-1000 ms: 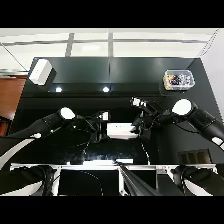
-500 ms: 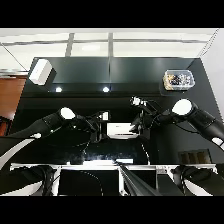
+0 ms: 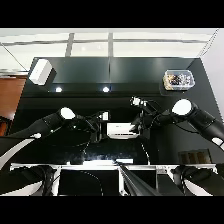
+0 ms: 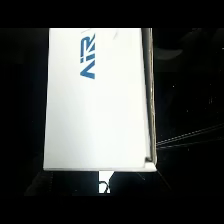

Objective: Fold the box and place the chain.

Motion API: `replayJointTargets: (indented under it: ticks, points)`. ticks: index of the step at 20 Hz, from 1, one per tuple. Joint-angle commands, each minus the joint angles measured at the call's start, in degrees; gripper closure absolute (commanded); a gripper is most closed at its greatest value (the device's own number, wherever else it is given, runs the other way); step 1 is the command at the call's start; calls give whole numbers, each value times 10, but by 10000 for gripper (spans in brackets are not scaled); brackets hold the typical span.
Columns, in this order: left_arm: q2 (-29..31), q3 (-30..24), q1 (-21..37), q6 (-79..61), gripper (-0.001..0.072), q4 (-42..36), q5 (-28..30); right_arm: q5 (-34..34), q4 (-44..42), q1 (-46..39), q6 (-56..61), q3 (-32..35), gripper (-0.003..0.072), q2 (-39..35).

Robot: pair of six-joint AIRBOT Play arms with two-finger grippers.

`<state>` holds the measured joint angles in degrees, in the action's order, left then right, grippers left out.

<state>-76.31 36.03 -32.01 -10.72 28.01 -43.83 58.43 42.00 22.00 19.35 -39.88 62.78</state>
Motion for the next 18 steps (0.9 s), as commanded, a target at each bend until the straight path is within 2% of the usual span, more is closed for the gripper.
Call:
replayJointTargets:
  ticks: [1, 2, 3, 8, 9, 10, 18]
  points:
    - [0, 0, 0, 0, 436, 0, 0, -3, 1, 0, 0, 0, 409, 0]
    - [0, 0, 0, 0, 437, 0, 0, -3, 2, 0, 0, 0, 482, 0]
    - [0, 0, 0, 0, 436, 0, 0, -3, 2, 0, 0, 0, 484, 0]
    - [0, 0, 0, 0, 436, 0, 0, 1, 3, 0, 0, 0, 482, 0]
    - [0, 0, 0, 0, 436, 0, 0, 4, 3, 0, 0, 0, 465, 0]
    - [0, 0, 0, 0, 436, 0, 0, 5, 3, 0, 0, 0, 406, 0]
    - [0, 0, 0, 0, 436, 0, 0, 9, 3, 0, 0, 0, 412, 0]
